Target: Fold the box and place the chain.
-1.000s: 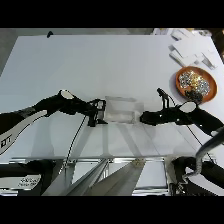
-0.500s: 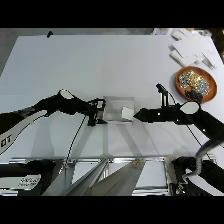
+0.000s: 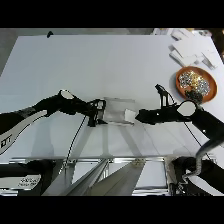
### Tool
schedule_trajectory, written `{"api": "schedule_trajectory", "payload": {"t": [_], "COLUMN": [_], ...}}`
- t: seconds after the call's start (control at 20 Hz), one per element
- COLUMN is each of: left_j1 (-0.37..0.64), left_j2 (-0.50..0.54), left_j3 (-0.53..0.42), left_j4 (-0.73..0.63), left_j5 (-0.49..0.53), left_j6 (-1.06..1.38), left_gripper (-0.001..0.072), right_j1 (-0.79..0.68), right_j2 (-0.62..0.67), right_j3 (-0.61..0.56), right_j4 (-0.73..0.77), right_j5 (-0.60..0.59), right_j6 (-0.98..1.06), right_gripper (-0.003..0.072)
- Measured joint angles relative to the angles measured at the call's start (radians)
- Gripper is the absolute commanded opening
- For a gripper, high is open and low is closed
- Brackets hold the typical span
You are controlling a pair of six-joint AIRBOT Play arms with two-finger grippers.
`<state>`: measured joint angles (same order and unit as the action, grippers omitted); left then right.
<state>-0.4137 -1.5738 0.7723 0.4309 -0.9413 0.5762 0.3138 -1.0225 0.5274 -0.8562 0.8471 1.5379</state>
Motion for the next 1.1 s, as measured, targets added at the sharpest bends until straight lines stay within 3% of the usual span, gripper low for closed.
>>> {"api": "schedule_trajectory", "payload": {"t": [0.15,0.5,0.85,1.1], "left_j1": [0.0,0.0,0.0,0.0], "left_j2": [0.0,0.0,0.0,0.0], "left_j3": [0.0,0.0,0.0,0.0], "left_j4": [0.0,0.0,0.0,0.0], "left_j5": [0.001,0.002,0.002,0.003], "left_j6": [0.0,0.0,0.0,-0.001], "left_gripper": [0.0033,0.0033,0.0033,0.0033], "right_j1": [0.002,0.024,0.136,0.248], "right_j2": [0.009,0.018,-0.033,-0.084], "right_j3": [0.028,0.076,0.092,0.165], "right_j4": [-0.035,-0.038,-0.053,-0.26], "right_j5": [0.023,0.064,-0.006,-0.014], "right_j6": [0.044,0.082,0.153,0.424], "right_gripper": [0.0245,0.0325,0.0343,0.0343]}}
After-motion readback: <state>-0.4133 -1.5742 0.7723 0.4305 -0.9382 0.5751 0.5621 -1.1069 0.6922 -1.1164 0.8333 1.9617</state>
